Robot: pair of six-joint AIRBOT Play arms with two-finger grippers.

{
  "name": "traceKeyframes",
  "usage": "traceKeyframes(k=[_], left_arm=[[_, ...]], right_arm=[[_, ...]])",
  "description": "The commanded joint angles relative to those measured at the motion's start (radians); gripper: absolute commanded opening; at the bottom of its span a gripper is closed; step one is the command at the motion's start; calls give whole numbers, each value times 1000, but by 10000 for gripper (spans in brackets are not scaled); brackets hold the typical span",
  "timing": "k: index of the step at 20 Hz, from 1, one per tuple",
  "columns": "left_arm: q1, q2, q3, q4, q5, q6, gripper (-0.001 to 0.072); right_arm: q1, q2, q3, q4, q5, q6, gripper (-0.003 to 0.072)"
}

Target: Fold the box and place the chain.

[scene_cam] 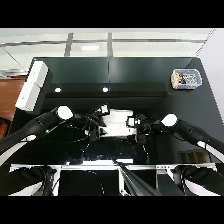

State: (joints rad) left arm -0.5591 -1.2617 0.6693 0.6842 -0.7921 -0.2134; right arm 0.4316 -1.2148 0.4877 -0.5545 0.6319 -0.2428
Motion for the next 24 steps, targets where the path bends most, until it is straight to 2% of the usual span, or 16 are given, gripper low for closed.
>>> traceKeyframes(k=[1,2,3,4,5,6,9,12,14,17,19,21,24], left_arm=[[-3,-1,0,-8,-2,1,200],[-3,-2,0,-9,-1,0,130],[-3,-2,0,-17,6,0,342],[-1,-2,2,-15,6,-1,422],[5,-1,4,-12,-1,-1,153],[19,4,12,-9,-26,-5,24],[108,86,23,-61,-56,-189,22],[242,221,21,87,-61,-436,23],[345,287,21,190,-105,-618,24],[526,309,14,328,-210,-969,24],[628,289,-26,313,-266,-1127,25],[692,252,-88,217,-297,-1167,25],[695,175,-179,38,-298,-1089,24]], right_arm=[[0,0,0,0,0,0,20],[0,0,0,0,0,0,20],[0,0,0,0,0,0,20],[0,0,0,0,0,0,20],[0,0,0,0,0,0,20],[0,0,0,0,0,0,20],[0,0,0,0,0,0,20],[0,0,0,0,0,0,20],[0,0,0,0,0,0,20],[0,0,0,0,0,0,20],[0,0,0,0,0,0,20],[0,0,0,0,0,0,20],[0,0,0,0,0,0,20]])
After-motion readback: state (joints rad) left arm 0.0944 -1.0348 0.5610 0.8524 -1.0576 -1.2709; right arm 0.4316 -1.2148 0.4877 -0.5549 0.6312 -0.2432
